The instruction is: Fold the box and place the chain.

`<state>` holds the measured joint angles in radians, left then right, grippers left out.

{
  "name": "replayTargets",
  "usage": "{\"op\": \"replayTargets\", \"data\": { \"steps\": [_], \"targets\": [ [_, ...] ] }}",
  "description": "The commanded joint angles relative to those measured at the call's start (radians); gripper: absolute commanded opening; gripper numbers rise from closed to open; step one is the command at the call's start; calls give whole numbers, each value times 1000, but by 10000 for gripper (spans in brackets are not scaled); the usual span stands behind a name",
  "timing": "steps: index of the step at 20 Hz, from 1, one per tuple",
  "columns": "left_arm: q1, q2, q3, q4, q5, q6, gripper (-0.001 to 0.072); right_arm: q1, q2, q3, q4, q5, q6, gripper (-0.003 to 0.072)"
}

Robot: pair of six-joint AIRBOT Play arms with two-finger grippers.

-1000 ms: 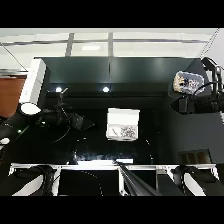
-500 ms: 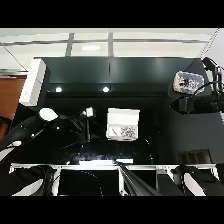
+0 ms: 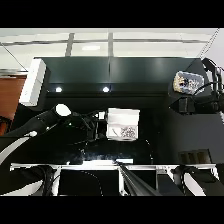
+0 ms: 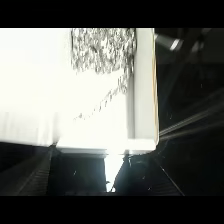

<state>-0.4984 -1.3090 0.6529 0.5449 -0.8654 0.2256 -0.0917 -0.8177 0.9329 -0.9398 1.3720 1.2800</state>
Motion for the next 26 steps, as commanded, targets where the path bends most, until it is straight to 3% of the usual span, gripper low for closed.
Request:
{"op": "replayTargets", "data": {
  "steps": [1,9,11,12,13,14,16,17,18,19,22,26],
  "targets": [
    [-6,-20,8,-28,-38,-7,711,0,1,1,0,5,0,195],
    [-16,-27,8,-49,-26,-18,710,0,1,1,0,3,0,195],
    [-29,-37,8,-49,-5,-18,681,0,1,0,0,-6,0,195],
    [-32,-42,8,-48,-8,-17,636,0,1,0,0,-17,-1,195],
    [-32,-46,8,-47,-15,-17,472,2,1,-2,0,-34,-1,195],
    [-32,-47,8,-42,-10,-16,394,6,1,-8,0,-54,0,195],
    [-32,-47,8,-31,11,-16,394,34,0,-32,0,-109,0,212],
    [-32,-47,8,-29,19,-16,393,59,-2,-47,0,-152,0,362],
    [-32,-47,8,-30,25,-16,394,88,-10,-54,0,-191,0,601],
    [-32,-47,8,-30,25,-16,394,121,-23,-55,0,-237,0,673],
    [-32,-47,8,-30,23,-17,395,234,-101,-55,1,-399,15,673],
    [-32,-47,8,-30,24,-17,397,327,-282,-55,0,-497,14,672]
  ]
}}
